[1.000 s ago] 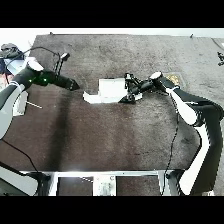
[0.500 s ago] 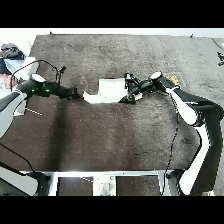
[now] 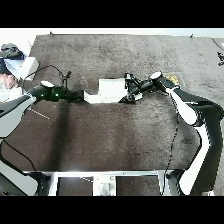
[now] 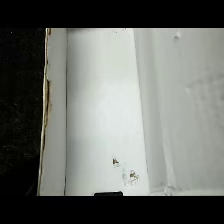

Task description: Fold the box and place the chain.

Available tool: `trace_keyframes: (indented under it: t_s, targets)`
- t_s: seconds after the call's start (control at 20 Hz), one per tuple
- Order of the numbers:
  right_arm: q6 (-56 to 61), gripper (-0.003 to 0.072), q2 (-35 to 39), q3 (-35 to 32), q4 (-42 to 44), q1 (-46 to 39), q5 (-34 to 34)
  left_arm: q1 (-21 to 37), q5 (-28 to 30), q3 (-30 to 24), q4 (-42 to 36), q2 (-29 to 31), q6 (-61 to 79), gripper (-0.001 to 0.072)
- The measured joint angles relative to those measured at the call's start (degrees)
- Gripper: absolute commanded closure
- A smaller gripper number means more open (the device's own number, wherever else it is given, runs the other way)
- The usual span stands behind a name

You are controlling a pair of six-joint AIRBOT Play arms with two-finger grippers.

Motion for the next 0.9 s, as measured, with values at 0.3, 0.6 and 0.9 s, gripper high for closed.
trace_keyframes:
  t_s: [0.3, 0.6, 0.9]
  targets:
    - [0.0, 0.0249, 0.0, 0.0, 0.0, 0.0, 0.0, -1.7, 0.9, 0.0, -5.7, -0.8, 3.1, 0.0698]
    - [0.0, 0.0249, 0.0, 0.0, 0.0, 0.0, 0.0, -1.9, -2.4, 2.7, -8.9, -0.9, 6.1, 0.0347]
    - [0.0, 0.0249, 0.0, 0.0, 0.0, 0.0, 0.0, -2.0, -6.4, 4.9, -10.7, -0.9, 7.3, 0.0366]
